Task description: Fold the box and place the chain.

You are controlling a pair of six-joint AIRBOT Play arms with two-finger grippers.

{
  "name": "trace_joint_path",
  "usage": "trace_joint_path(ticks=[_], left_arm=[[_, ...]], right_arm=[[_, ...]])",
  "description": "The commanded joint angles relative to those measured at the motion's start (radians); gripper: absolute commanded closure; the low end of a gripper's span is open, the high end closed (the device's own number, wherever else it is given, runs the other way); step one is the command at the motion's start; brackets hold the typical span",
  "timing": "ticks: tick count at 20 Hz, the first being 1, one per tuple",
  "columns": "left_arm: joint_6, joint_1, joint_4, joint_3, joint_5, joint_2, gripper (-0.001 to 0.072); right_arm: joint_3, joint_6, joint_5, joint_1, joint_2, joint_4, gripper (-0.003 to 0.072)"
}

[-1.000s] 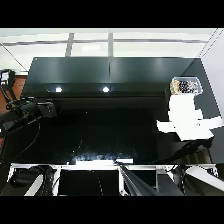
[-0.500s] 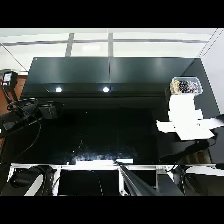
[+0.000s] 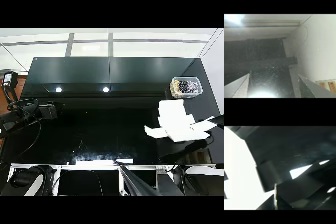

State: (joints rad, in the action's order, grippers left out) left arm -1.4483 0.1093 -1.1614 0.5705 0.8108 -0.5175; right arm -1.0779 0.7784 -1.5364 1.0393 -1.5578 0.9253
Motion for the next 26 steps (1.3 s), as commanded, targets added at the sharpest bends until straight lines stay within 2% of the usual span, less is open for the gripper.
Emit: trace_joint_path(ticks=[1, 4, 8, 12, 14, 15, 18, 21, 23, 26], left_arm=[[-0.001, 0.000, 0.018, 0.000, 0.000, 0.000, 0.0007], [0.001, 0.011, 0.099, 0.000, 0.008, 0.000, 0.0022], [0.001, 0.042, 0.103, 0.000, 0.019, -0.001, 0.0022], [0.000, 0.092, 0.123, -0.003, 0.038, -0.034, 0.0022], [0.000, 0.099, 0.181, -0.003, 0.075, -0.092, 0.0022], [0.000, 0.098, 0.204, -0.003, 0.079, -0.127, 0.0021], [0.002, 0.093, 0.217, -0.002, 0.028, -0.246, 0.0022], [0.090, 0.072, 0.325, -0.002, 0.025, -0.372, 0.0022], [0.196, 0.052, 0.430, -0.002, 0.043, -0.451, 0.0021], [0.249, 0.018, 0.472, -0.002, 0.063, -0.501, 0.0021]], right_arm=[[0.039, 0.044, -0.052, -0.071, 0.058, -0.094, 0.0663], [0.153, 0.128, -0.013, -0.181, 0.171, -0.175, 0.0663], [0.344, 0.204, 0.104, -0.364, 0.364, -0.250, 0.0663], [0.545, 0.379, 0.396, -0.606, 0.639, -0.437, 0.0663], [0.611, 0.410, 0.545, -0.774, 0.791, -0.548, 0.0663], [0.631, 0.444, 0.628, -0.872, 0.863, -0.550, 0.0663], [0.675, 0.467, 0.861, -1.168, 1.019, -0.487, 0.0663], [0.716, 0.513, 0.996, -1.431, 1.041, -0.377, 0.0663], [0.752, 0.687, 1.067, -1.530, 1.041, -0.246, 0.0664], [0.767, 0.873, 1.089, -1.548, 1.041, -0.057, 0.0664]])
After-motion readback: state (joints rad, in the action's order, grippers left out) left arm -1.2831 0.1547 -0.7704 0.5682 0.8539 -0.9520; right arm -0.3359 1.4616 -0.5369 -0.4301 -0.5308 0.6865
